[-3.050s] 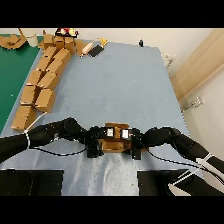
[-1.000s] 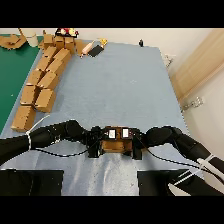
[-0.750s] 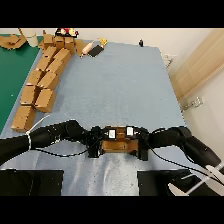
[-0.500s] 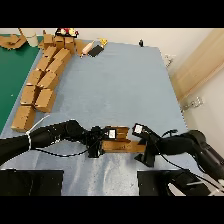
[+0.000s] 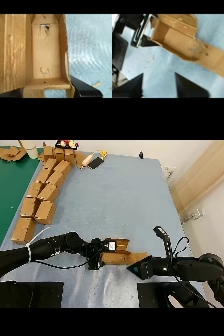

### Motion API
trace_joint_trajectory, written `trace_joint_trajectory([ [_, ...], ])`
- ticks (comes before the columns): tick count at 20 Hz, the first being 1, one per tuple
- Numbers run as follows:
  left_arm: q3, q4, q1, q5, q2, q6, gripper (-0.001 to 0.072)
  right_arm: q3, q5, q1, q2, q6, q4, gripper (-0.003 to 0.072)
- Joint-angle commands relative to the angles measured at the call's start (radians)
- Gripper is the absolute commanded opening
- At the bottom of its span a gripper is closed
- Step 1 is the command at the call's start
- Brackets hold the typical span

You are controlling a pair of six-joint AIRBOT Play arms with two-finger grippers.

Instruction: Fold the box.

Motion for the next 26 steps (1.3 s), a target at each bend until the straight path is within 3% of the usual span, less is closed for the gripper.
trace_joint_trajectory([
  [1,0.000,0.000,-0.001,0.000,0.000,0.000,0.0509,-0.025,0.040,0.000,-0.027,0.315,-0.010,0.0002],
  [3,0.000,0.000,-0.001,0.000,0.000,0.000,0.0510,-0.026,0.091,0.000,-0.095,0.298,-0.010,0.0001],
  [6,0.000,0.000,-0.001,0.000,0.000,0.000,0.0510,0.008,0.228,-0.036,-0.257,0.081,0.071,-0.0001],
  [10,0.000,0.000,-0.002,-0.003,0.000,0.000,0.0510,0.136,0.240,-0.163,-0.600,-0.278,0.254,-0.0002],
  [14,0.000,0.000,-0.001,0.001,0.000,0.000,0.0510,0.244,0.239,-0.217,-0.829,-0.384,0.264,-0.0002],
  [19,0.000,0.000,-0.002,0.000,0.000,0.000,0.0509,0.244,0.240,-0.217,-0.914,-0.416,0.249,-0.0001],
  [26,0.000,0.000,-0.001,0.000,0.000,0.000,0.0510,0.217,0.239,-0.217,-0.933,-0.424,0.245,-0.0002],
])
